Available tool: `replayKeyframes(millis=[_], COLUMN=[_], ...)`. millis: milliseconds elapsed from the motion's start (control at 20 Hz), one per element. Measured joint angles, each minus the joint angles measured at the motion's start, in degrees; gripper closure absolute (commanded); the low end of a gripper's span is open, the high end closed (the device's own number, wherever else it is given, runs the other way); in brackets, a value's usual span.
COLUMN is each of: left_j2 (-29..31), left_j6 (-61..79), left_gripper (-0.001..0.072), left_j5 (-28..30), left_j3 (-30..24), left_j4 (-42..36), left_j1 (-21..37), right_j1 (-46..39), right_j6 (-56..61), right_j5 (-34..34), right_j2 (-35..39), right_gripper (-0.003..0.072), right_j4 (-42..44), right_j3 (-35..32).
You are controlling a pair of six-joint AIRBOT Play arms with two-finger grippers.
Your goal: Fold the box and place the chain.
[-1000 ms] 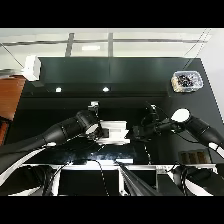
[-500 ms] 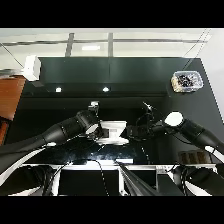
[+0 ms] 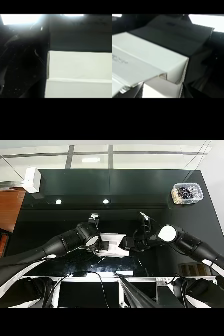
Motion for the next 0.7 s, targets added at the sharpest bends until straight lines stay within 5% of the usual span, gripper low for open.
replayKeyframes(millis=[700], left_j2=[0.0], left_j6=[0.0], left_gripper=[0.0678], left_j5=[-0.4], left_j3=[0.0], left_j4=[0.4], left_j1=[0.0], right_j1=[5.0], right_j6=[11.7], right_j5=[0.3], right_j2=[-1.6], right_gripper=[0.0164], right_j4=[-8.0], right_j3=[3.8])
